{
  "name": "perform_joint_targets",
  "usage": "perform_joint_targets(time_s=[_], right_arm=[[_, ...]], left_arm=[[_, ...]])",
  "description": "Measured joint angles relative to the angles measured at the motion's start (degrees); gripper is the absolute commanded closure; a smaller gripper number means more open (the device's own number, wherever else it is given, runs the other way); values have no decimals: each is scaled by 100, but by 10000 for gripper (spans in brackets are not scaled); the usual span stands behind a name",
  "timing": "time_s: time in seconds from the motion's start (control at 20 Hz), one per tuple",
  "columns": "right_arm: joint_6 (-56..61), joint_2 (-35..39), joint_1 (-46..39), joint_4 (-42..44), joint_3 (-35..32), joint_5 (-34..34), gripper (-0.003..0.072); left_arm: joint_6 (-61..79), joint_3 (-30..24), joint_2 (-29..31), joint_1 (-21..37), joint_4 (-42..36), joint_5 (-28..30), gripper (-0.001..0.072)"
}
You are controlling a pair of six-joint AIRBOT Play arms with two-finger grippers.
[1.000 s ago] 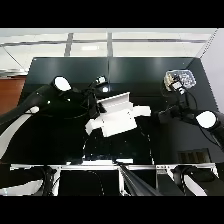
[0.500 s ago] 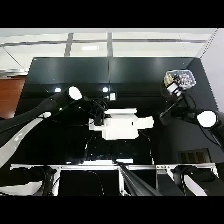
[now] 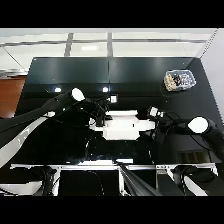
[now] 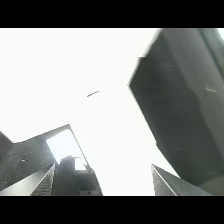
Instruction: Fold the box and place the chain.
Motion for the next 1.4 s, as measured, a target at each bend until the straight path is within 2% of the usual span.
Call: perform_joint_targets(time_s=[0.3,0.6,0.8,1.15,1.4], right_arm=[[-361,-31,505,74,-160,96,13],[-678,-470,1167,520,-184,-708,13],[-929,-660,1478,844,-118,-1016,13],[-1263,-730,1217,734,361,-994,13],[-1631,-772,815,973,444,-879,13]], left_arm=[[15,2,-7,-4,15,-9,684],[15,0,-7,-4,17,-15,684],[15,0,-7,-4,2,-20,684],[13,-4,-11,-4,-63,-26,684],[13,-4,-13,-4,-168,-24,684]])
